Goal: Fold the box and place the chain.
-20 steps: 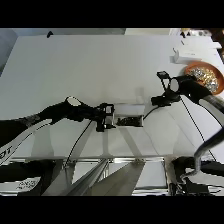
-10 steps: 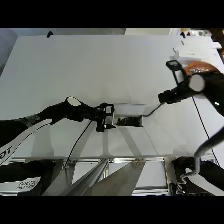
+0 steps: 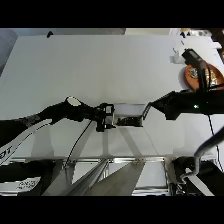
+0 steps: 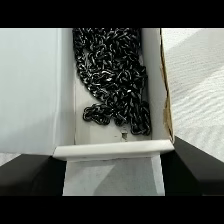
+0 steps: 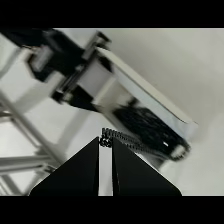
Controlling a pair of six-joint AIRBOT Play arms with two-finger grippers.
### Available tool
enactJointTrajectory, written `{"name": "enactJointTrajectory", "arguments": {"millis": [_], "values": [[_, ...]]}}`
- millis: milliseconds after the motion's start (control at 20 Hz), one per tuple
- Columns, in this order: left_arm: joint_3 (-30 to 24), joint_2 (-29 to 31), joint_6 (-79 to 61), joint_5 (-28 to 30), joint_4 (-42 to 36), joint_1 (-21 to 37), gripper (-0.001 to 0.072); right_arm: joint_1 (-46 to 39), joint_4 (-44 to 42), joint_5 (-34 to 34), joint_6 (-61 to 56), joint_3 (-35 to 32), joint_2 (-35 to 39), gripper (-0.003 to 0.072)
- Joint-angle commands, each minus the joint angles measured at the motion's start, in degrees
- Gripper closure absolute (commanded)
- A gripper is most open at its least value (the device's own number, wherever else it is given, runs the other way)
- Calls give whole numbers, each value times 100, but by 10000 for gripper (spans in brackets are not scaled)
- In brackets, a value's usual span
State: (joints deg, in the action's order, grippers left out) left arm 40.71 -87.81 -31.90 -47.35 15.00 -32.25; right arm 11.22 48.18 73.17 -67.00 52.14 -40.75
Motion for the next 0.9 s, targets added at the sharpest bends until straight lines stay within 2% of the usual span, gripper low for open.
{"name": "enactJointTrajectory", "arguments": {"millis": [0, 150, 250, 550, 600, 650, 750, 850], "values": [[0, 4, 0, 0, 0, 2, 457, 4, -1137, -162, 643, 4, 76, 664], [0, 4, 0, 0, 0, 2, 457, 269, -1523, -710, 1058, 4, -142, 664], [0, 4, -2, 0, 0, 2, 457, 667, -1287, -953, 1069, 4, -448, 664], [0, 4, -2, 0, 0, 2, 457, 1478, -474, -1045, 981, 4, -1746, 659], [0, 4, -2, 0, 0, 2, 457, 1491, -446, -1064, 970, 4, -1910, 617], [0, 4, 0, 0, 0, 2, 457, 1488, -428, -1069, 855, 4, -2035, 611], [0, 4, 0, 0, 0, 2, 457, 1491, -380, -1069, 730, 4, -2146, 499], [0, 4, -2, 2, 0, 2, 457, 1486, -382, -1093, 754, 22, -2135, 499]]}}
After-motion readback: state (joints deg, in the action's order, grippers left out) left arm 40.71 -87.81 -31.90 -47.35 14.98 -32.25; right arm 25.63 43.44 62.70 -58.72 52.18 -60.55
